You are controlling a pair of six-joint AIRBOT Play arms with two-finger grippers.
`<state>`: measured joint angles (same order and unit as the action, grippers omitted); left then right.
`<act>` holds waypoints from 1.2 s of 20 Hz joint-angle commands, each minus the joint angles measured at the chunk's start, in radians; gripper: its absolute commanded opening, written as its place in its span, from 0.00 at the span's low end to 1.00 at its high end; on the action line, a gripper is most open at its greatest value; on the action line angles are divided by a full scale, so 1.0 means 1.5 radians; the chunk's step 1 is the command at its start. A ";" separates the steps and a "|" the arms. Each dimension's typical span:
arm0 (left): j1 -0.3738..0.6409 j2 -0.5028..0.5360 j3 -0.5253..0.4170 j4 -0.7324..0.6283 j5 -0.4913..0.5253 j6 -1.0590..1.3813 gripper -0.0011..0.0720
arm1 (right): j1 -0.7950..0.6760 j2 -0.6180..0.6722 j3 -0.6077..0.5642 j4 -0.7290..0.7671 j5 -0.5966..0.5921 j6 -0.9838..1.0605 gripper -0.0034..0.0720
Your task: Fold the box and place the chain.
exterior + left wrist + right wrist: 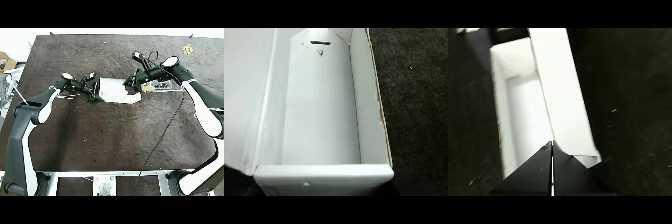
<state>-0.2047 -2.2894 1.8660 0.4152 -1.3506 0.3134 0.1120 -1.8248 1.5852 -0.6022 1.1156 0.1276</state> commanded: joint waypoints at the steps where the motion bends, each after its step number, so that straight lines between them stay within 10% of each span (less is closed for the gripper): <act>1: 0.000 0.000 0.000 0.000 0.000 0.000 0.65 | 0.001 -0.021 0.000 0.054 -0.091 0.003 0.06; 24: 0.000 0.000 0.000 -0.001 0.000 0.000 0.65 | -0.001 -0.043 0.000 0.069 -0.097 -0.054 0.06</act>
